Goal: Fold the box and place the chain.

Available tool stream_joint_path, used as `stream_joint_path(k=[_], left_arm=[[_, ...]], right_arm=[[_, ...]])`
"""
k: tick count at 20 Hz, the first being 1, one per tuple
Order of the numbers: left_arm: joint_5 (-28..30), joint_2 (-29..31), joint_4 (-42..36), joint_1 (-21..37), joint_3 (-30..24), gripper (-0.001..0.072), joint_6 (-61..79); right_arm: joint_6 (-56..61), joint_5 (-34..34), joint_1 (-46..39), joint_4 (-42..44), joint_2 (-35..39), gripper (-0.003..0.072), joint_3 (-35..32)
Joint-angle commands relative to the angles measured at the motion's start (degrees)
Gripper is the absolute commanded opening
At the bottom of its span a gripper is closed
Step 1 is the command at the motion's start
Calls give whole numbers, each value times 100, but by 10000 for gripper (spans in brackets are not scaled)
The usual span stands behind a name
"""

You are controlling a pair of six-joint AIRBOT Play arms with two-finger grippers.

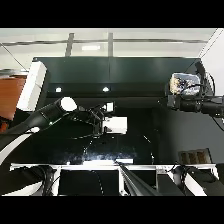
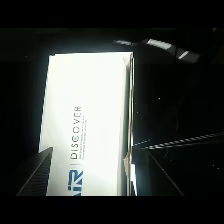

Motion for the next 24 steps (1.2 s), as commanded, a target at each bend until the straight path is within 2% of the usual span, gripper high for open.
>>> stream_joint_path(k=[1,10,19,24], left_arm=[[31,26,22,-9,0,705,-13],[-17,162,20,-4,0,704,-15],[-111,4,-24,-7,0,705,-39],[22,2,-26,-9,0,704,-37]], right_arm=[[2,0,-2,-2,4,23,-2],[2,4,-2,-2,4,23,-2],[0,2,-2,-4,4,23,-2],[0,2,-2,-4,4,23,-2]])
